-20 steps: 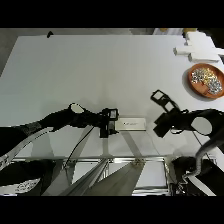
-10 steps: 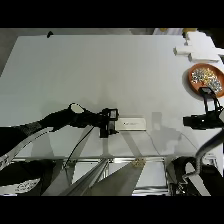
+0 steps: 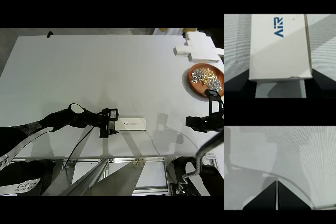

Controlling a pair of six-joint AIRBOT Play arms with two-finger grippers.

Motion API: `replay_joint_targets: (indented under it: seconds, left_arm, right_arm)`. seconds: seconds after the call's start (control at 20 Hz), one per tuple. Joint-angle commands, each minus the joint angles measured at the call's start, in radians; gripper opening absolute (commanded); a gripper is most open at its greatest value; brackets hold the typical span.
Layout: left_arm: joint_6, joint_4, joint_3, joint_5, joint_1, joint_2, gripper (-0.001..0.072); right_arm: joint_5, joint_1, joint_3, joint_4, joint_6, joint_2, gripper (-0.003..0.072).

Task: Fold the box and place the chain.

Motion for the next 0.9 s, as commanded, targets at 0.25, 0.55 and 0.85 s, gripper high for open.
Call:
replay_joint_targets:
  seconds: [0.25, 0.55, 0.85]
  left_arm:
    - [0.0, 0.0, 0.001, 0.0, 0.0, 0.0, 0.022]
    - [0.0, 0.0, 0.001, 0.0, 0.0, 0.0, 0.022]
    - [-0.066, 0.0, 0.001, 0.0, 0.009, 0.031, 0.0208]
  right_arm:
    - [0.005, -0.002, 0.0, 0.001, 0.011, -0.001, 0.0019]
    - [0.005, -0.002, 0.0, 0.001, 0.011, -0.001, 0.0019]
    - [0.005, -0.002, 0.0, 0.001, 0.011, -0.001, 0.0019]
